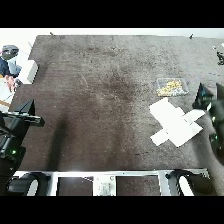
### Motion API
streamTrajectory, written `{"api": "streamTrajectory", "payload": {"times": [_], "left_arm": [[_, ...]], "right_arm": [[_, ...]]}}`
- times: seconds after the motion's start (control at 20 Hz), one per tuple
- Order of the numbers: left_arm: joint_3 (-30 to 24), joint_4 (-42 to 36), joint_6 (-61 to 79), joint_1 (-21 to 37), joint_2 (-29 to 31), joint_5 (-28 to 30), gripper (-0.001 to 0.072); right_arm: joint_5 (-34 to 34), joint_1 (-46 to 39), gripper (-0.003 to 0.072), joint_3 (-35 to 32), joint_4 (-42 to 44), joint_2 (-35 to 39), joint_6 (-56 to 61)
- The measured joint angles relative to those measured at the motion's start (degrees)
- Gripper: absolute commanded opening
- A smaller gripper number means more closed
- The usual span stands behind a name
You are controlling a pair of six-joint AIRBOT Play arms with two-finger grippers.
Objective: Fold the box and place the chain.
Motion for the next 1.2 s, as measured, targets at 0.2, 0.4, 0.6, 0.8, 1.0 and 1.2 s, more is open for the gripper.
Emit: {"api": "streamTrajectory", "payload": {"times": [0.2,0.4,0.6,0.8,1.0,1.2], "left_arm": [[0.0,0.0,0.0,0.0,0.0,0.0,0.0013],[0.0,0.0,0.0,0.0,0.0,0.0,0.0013],[0.0,0.0,0.0,0.0,0.0,0.0,0.0013],[0.0,0.0,0.0,0.0,0.0,0.0,0.0013],[0.0,0.0,0.0,0.0,0.0,0.0,0.0013],[0.0,0.0,0.0,0.0,0.0,0.0,0.0013]], "right_arm": [[7.1,-5.9,0.0533,12.8,-0.7,-21.0,4.9],[30.5,-18.6,0.0532,24.1,-14.3,-38.2,19.6],[52.2,-31.4,0.0530,37.7,-34.9,-51.1,35.2],[70.8,-40.2,0.0469,52.5,-46.6,-64.3,42.6],[84.6,-43.3,0.0469,67.1,-54.3,-77.4,44.9],[90.5,-43.9,0.0468,77.5,-57.6,-87.3,45.1]]}}
